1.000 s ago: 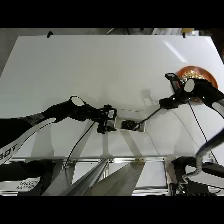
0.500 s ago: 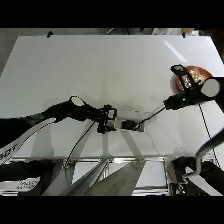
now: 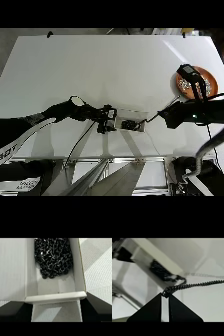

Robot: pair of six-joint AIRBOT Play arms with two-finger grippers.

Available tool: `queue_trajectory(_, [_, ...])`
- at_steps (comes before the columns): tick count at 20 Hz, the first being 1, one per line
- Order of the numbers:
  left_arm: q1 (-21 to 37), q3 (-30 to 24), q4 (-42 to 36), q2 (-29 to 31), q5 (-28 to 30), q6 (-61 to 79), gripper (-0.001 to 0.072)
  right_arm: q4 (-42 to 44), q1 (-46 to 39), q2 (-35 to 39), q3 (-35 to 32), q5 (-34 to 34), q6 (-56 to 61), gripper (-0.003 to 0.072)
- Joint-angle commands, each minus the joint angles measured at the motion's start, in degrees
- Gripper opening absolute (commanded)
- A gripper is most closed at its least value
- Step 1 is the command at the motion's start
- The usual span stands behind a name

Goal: Fold the box and place the chain.

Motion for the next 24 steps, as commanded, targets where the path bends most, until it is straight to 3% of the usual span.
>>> queue_trajectory(1, [0.0, 0.0, 0.0, 0.0, 0.0, 0.0, 0.0169, 6.8, 3.9, 1.8, 0.0, -1.9, -0.1, 0.0013])
queue_trajectory(6, [0.0, 0.0, 0.0, 0.0, 0.0, 0.0, 0.0169, 7.1, 10.9, 1.4, 0.0, -11.2, 0.5, 0.0014])
queue_trajectory(12, [0.0, 0.0, 0.0, 0.0, 0.0, 0.0, 0.0169, 6.3, 13.5, -5.9, -3.4, -15.3, 0.4, 0.0018])
queue_trajectory(15, [0.0, 0.0, 0.0, 0.0, 0.0, 0.0, 0.0169, 4.0, 13.5, -10.7, -4.0, -16.5, 0.3, 0.0199])
queue_trajectory(16, [0.0, 0.0, 0.0, 0.0, 0.0, 0.0, 0.0169, 4.0, 13.5, -11.2, -3.9, -17.5, -0.3, 0.0206])
queue_trajectory(19, [0.0, 0.0, 0.0, 0.0, 0.0, 0.0, 0.0169, 2.9, 9.5, -11.0, -0.3, -15.9, -2.0, 0.0204])
queue_trajectory(23, [0.0, 0.0, 0.0, 0.0, 0.0, 0.0, 0.0169, -7.6, -1.6, -11.1, 6.1, -13.8, -3.0, 0.0194])
queue_trajectory(24, [0.0, 0.0, 0.0, 0.0, 0.0, 0.0, 0.0169, -10.7, -4.3, -11.6, 6.1, -13.9, -5.0, 0.0144])
